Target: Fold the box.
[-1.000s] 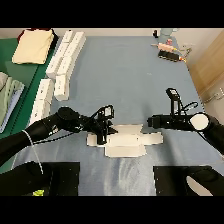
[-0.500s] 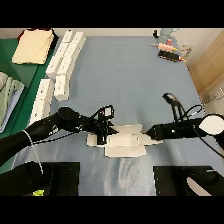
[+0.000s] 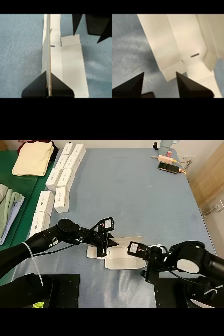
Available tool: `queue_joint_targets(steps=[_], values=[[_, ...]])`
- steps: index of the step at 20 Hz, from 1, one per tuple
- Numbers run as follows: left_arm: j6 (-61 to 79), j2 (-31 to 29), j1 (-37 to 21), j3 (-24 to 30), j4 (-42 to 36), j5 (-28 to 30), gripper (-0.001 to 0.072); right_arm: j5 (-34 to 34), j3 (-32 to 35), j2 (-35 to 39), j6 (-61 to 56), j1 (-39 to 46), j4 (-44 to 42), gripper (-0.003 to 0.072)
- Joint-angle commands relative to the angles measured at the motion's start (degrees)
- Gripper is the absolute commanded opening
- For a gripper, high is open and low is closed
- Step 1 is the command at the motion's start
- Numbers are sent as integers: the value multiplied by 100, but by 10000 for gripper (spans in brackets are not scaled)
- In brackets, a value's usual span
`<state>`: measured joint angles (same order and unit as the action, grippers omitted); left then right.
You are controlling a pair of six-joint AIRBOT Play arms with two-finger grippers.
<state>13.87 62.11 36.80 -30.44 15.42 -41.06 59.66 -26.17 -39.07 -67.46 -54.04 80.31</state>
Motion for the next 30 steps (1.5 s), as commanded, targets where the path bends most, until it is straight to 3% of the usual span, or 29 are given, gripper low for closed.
queue_joint_targets(steps=[1,3,5,9,14,16,18,30], values=[[0,-2,0,2,0,4,16,-807,11,-520,160,-420,868,592],[0,-2,2,2,0,0,16,-870,11,-804,162,-420,866,592],[0,-2,0,2,0,0,16,-868,13,-955,170,-422,802,706],[0,-2,0,2,0,0,16,-994,20,-1003,116,-420,837,700],[0,-2,0,2,0,0,16,-1165,-11,-911,-1386,-420,1523,700],[0,-2,0,2,0,-2,16,-1021,-83,-752,-2186,-420,1849,635],[0,-2,0,2,0,0,16,-826,-149,-592,-2778,-420,2188,635],[0,-2,0,2,0,0,16,-564,-317,-476,-3858,-417,2385,645]])
